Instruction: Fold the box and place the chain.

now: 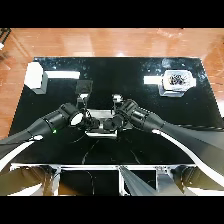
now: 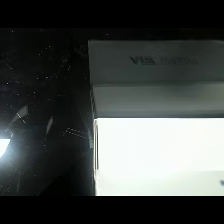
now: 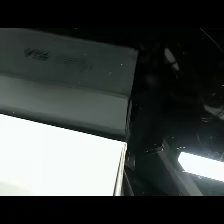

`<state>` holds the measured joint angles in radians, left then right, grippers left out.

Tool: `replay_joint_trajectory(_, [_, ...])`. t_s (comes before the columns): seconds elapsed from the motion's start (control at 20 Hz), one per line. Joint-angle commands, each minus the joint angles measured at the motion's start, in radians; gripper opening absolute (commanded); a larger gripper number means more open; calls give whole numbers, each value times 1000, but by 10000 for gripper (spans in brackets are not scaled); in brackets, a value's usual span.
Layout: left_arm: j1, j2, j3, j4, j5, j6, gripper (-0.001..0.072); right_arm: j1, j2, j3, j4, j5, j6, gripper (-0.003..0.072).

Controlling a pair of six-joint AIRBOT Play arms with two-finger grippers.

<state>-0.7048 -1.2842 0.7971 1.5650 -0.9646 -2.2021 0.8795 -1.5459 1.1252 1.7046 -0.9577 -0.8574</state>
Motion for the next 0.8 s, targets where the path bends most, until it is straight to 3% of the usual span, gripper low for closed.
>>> replay_joint_trajectory(0.0, [0, 0, 0, -3, 1, -3, 15, 0, 4, 1, -4, -9, -7, 289])
replay_joint_trajectory(0.2, [0, 0, 0, -3, 3, -3, 15, 0, 19, 1, -8, -26, -6, 285])
replay_joint_trajectory(0.3, [0, 0, 0, -3, 3, -3, 15, 0, 19, 1, -13, -38, 13, 235])
replay_joint_trajectory(0.75, [0, 0, 0, -3, 3, 0, 15, 0, -4, 24, -47, -56, 76, 236])
